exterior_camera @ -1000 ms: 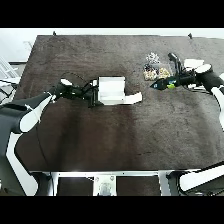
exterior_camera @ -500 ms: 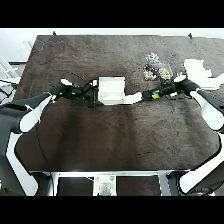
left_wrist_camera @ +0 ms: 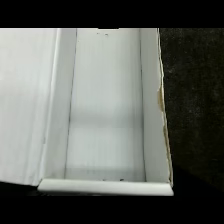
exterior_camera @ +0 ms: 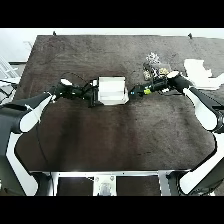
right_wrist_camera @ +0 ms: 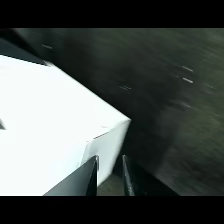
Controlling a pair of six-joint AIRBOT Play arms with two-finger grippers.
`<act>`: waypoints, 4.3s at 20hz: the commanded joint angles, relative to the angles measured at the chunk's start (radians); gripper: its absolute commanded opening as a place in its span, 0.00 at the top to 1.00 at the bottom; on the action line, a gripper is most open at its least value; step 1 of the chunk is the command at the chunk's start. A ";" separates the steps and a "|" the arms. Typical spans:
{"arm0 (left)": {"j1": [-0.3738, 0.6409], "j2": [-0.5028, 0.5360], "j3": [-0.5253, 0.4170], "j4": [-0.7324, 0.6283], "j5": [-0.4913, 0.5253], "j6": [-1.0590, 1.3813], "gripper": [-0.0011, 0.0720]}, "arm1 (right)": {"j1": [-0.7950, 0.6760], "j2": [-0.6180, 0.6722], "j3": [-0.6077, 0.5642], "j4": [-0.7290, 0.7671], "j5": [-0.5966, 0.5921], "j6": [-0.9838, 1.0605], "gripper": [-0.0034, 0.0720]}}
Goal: Fold the box and place the chain.
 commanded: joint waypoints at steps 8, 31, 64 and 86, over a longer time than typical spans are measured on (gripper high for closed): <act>0.000 -0.001 0.000 0.000 0.000 0.000 0.59 | 0.038 -0.001 0.020 0.046 0.040 0.002 0.39; 0.000 -0.001 0.000 0.000 0.000 0.000 0.59 | 0.228 0.011 0.159 -0.429 -0.021 0.471 0.48; 0.000 -0.001 0.000 0.000 0.000 0.000 0.59 | 0.420 0.011 0.233 -0.931 -0.033 1.083 0.57; 0.000 -0.001 0.000 0.000 0.000 0.000 0.59 | 0.434 -0.048 0.281 -0.979 0.053 1.159 0.94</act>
